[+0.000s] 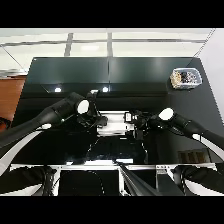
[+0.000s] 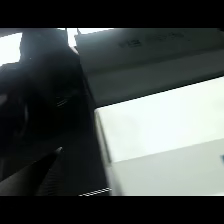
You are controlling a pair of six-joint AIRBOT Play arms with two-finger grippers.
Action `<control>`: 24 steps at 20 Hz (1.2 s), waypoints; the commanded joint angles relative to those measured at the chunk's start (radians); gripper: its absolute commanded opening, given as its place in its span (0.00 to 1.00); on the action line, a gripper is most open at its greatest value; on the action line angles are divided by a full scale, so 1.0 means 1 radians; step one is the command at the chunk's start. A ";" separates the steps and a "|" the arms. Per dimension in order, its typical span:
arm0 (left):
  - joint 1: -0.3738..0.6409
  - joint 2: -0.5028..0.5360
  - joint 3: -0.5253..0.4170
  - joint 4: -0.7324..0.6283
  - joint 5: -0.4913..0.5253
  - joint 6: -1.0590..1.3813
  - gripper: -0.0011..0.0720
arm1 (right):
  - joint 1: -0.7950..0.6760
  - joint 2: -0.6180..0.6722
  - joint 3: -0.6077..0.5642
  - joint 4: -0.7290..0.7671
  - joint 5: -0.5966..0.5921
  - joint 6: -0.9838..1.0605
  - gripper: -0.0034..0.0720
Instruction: Fold the box and place the chain.
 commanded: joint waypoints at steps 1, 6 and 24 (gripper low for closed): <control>-0.045 -0.027 0.032 0.042 0.003 -0.134 0.70 | 0.000 -0.001 0.001 0.000 0.000 0.000 0.21; -0.045 -0.034 0.032 0.033 -0.008 -0.246 0.70 | 0.000 -0.001 0.001 0.000 0.000 0.000 0.21; -0.057 -0.058 0.034 0.008 -0.023 -0.254 0.06 | 0.000 -0.001 0.001 0.000 0.000 0.000 0.21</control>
